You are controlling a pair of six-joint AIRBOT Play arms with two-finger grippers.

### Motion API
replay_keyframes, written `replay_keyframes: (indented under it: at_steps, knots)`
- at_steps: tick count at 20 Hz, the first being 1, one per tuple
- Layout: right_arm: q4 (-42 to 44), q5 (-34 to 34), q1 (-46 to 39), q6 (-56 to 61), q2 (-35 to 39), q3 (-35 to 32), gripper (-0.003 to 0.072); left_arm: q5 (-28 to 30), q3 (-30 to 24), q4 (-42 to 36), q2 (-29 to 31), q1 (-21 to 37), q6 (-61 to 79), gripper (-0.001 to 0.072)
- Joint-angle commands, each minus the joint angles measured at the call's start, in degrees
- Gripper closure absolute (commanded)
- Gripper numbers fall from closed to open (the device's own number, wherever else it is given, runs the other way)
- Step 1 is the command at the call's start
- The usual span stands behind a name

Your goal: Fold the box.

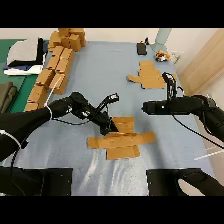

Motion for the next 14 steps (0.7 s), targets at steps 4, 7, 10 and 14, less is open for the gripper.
replay_keyframes:
  at_steps: [4, 7, 10, 14]
  knots:
    - [-1.2, 0.0, 0.1, 0.0, -0.1, 0.1, 0.0681, -2.9, 0.1, 1.1, 0.8, 1.5, 0.0, 0.0696]
    - [-1.2, 0.0, 0.1, 0.0, -0.1, 0.1, 0.0682, -2.1, 0.0, 1.5, 0.7, 1.7, 0.0, 0.0695]
    - [-1.2, 0.0, 0.1, 0.0, -0.1, 0.1, 0.0681, -1.3, 0.0, 1.7, 0.6, 1.8, 0.0, 0.0694]
    - [-5.8, -7.7, 0.2, 0.2, 0.5, 0.1, 0.0683, -1.4, 0.0, 1.7, 0.6, 1.7, 0.0, 0.0694]
